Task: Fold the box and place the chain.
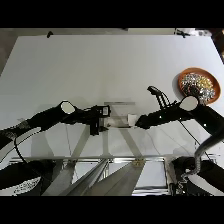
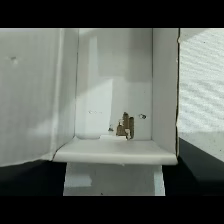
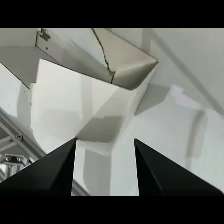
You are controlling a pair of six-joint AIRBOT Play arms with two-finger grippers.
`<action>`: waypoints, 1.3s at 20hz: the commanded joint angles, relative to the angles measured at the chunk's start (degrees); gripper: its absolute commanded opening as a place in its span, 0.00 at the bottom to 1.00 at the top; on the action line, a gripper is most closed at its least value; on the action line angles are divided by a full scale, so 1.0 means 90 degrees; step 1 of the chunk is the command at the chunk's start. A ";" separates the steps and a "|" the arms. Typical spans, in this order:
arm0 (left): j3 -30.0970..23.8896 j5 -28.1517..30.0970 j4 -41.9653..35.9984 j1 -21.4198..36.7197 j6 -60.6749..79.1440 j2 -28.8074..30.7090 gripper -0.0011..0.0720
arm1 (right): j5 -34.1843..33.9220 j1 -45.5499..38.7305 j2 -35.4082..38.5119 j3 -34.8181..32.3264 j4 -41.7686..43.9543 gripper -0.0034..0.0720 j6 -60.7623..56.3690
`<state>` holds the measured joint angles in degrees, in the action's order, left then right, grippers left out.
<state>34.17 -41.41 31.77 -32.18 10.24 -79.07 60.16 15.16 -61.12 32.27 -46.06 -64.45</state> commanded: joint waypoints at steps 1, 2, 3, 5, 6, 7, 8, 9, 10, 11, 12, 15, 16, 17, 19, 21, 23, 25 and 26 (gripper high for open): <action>0.0000 0.0000 0.0002 -0.0005 0.0000 -0.0002 0.32 | -0.0427 0.0165 -0.0046 0.0007 0.0146 0.58 -0.0022; 0.0000 0.0000 0.0002 -0.0005 0.0000 -0.0002 0.32 | -0.0527 0.0219 -0.0092 0.0007 0.0143 0.59 -0.0095; 0.0000 0.0000 0.0000 -0.0005 0.0000 -0.0002 0.32 | -0.0743 0.0296 -0.0138 0.0007 0.0143 0.59 -0.0214; 0.0000 0.0000 0.0002 -0.0005 0.0000 -0.0002 0.32 | -0.1285 0.0486 -0.0172 0.0032 0.0124 0.59 -0.0520; 0.0000 0.0000 0.0002 -0.0005 0.0000 -0.0002 0.32 | -0.1355 0.0571 -0.0175 0.0075 0.0090 0.59 -0.0563; 0.0000 0.0000 0.0002 -0.0005 0.0000 -0.0002 0.32 | -0.1355 0.0646 -0.0175 0.0124 0.0049 0.59 -0.0663; 0.0000 0.0000 0.0002 -0.0005 0.0000 -0.0002 0.32 | -0.1360 0.0709 -0.0175 0.0160 -0.0017 0.59 -0.0770; 0.0000 0.0002 0.0002 -0.0005 0.0000 -0.0002 0.32 | -0.1450 0.0775 -0.0175 0.0182 -0.0083 0.59 -0.0935; 0.0000 0.0000 0.0002 -0.0005 0.0000 -0.0002 0.32 | -0.1545 0.0840 -0.0180 0.0192 -0.0134 0.59 -0.1042; 0.0000 0.0000 0.0002 -0.0005 0.0000 -0.0002 0.32 | -0.1649 0.0923 -0.0180 0.0192 -0.0236 0.59 -0.1168; 0.0000 0.0002 0.0002 -0.0005 0.0000 -0.0002 0.32 | -0.1649 0.0986 -0.0180 0.0192 -0.0364 0.59 -0.1275; 0.0000 0.0000 0.0002 -0.0005 0.0000 -0.0002 0.32 | -0.1649 0.1188 -0.0180 0.0204 -0.0721 0.59 -0.1486; 0.0000 0.0000 0.0002 -0.0005 0.0000 -0.0002 0.32 | -0.1651 0.1270 -0.0180 0.0231 -0.0816 0.59 -0.1532; 0.0000 0.0000 0.0002 -0.0005 0.0000 -0.0002 0.32 | -0.1683 0.1367 -0.0180 0.0279 -0.0976 0.59 -0.1724; 0.0000 0.0000 0.0002 -0.0005 0.0000 -0.0002 0.32 | -0.1700 0.1530 -0.0182 0.0420 -0.1418 0.59 -0.2161; 0.0000 0.0000 0.0002 -0.0005 0.0000 -0.0002 0.32 | -0.1666 0.1666 -0.0189 0.0595 -0.1868 0.58 -0.2620; 0.0000 0.0000 0.0002 -0.0005 0.0000 -0.0002 0.32 | -0.1540 0.1800 -0.0255 0.0750 -0.2249 0.58 -0.3048; 0.0000 0.0000 0.0002 -0.0005 0.0000 -0.0002 0.32 | -0.1372 0.1979 -0.0442 0.0884 -0.2458 0.58 -0.3398; 0.0000 0.0000 0.0002 -0.0005 0.0000 -0.0002 0.32 | -0.1285 0.2081 -0.0605 0.0952 -0.2535 0.58 -0.3548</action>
